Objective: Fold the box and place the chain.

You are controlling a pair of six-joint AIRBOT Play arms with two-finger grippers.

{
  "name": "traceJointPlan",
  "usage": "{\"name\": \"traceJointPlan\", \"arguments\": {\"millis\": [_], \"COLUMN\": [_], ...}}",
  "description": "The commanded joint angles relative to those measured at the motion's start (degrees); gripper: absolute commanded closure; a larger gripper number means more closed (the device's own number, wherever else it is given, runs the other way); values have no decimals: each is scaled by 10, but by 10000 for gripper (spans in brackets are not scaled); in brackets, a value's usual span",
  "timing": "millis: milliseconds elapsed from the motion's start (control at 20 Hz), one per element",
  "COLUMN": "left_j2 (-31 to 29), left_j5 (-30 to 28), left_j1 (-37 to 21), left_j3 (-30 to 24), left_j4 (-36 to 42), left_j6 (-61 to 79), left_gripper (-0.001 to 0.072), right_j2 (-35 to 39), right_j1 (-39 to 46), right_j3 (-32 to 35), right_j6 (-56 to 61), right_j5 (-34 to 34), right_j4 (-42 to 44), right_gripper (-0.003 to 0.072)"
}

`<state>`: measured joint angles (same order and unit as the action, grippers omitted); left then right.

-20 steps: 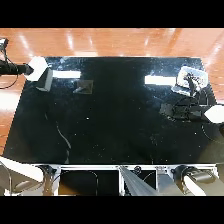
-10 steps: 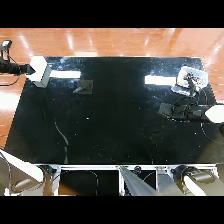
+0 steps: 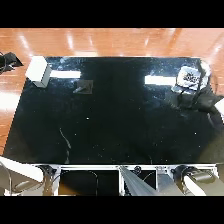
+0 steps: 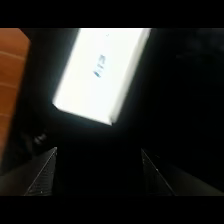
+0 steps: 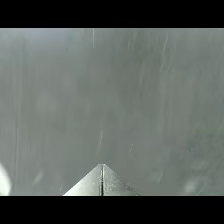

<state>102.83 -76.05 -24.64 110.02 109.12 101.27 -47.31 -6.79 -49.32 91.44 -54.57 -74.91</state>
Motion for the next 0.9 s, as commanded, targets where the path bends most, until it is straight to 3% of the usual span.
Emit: {"name": "traceJointPlan", "arguments": {"millis": [0,100,250,350,450,650,750,850], "left_j2": [-156,-307,-533,-618,-632,-562,-513,-485], "left_j5": [21,106,207,217,205,188,151,151], "left_j1": [45,107,233,334,428,579,598,590], "left_j3": [-168,-343,-593,-687,-719,-690,-652,-615], "left_j4": [38,43,40,36,-10,-225,-267,-264], "left_j6": [-40,-14,-15,-61,-156,-310,-340,-340], "left_gripper": [80,81,81,81,82,89,89,89], "right_j2": [-6,-6,-9,-10,-10,-10,-10,-9], "right_j1": [0,0,10,38,55,56,56,56], "right_j3": [-124,-172,-171,-141,-85,66,80,80], "right_j6": [-11,-11,18,42,51,54,54,54], "right_j5": [-26,-65,-137,-162,-174,-141,-140,-139], "right_j4": [-97,-146,-227,-229,-211,-155,-155,-157], "right_gripper": [660,660,661,661,660,660,661,661]}}
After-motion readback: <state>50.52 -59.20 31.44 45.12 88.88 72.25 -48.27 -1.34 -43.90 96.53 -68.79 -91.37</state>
